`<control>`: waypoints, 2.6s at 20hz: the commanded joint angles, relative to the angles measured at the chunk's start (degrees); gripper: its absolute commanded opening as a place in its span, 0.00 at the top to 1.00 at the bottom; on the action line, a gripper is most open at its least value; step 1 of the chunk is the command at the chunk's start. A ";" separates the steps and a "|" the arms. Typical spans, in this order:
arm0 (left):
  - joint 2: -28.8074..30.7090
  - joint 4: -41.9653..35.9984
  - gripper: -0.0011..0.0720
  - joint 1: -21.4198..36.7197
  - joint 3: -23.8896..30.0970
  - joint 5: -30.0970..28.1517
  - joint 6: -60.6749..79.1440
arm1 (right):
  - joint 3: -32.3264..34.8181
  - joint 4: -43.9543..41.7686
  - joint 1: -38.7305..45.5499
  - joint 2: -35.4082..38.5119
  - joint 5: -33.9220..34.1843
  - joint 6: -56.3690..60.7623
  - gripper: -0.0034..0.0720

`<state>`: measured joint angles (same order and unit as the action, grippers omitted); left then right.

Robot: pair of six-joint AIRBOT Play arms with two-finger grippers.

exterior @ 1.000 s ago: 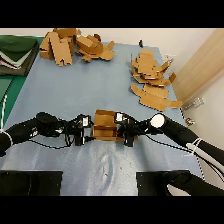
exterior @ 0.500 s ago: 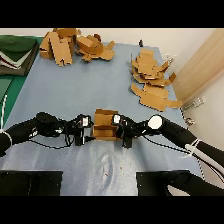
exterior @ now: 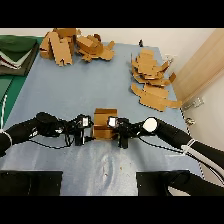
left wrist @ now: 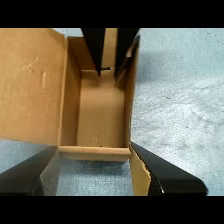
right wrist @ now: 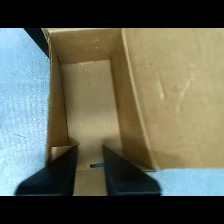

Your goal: Fold the box.

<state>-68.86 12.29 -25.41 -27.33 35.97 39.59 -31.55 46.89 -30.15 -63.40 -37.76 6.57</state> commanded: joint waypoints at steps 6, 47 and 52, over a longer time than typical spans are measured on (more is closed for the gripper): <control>0.00 -0.04 0.36 0.04 0.02 -0.02 -0.07 | -0.02 -1.36 -0.31 -1.38 0.13 4.13 0.47; 0.00 -0.07 0.36 0.04 0.02 -0.02 -0.04 | 11.23 -0.66 21.49 7.76 -3.37 73.22 0.95; 0.00 -0.07 0.36 0.04 0.02 -0.02 -0.07 | 11.21 -18.73 21.46 4.17 -4.50 60.00 0.95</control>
<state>-68.86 12.21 -25.41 -27.33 35.90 39.53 -20.47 40.21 -8.71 -57.10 -41.65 75.09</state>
